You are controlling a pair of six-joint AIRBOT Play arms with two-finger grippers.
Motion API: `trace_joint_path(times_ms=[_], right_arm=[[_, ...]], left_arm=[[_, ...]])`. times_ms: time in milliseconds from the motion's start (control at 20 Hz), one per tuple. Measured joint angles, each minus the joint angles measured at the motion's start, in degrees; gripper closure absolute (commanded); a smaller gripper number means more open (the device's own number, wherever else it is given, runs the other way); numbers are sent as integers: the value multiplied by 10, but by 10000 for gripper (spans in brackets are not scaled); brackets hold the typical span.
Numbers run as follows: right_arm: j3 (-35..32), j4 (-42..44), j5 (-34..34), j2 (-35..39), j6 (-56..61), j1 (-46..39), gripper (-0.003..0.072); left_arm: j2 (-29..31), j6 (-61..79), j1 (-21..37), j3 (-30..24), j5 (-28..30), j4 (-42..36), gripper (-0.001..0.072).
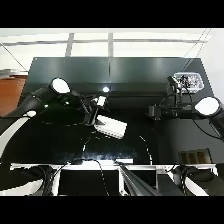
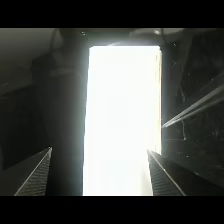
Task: Fold the box and place the chain.
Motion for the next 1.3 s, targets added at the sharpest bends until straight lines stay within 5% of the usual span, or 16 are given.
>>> trace_joint_path(times_ms=[1300], right_arm=[[0,-10,-28,0,0,0,664]], left_arm=[[-22,-107,-49,0,7,42,-6]])
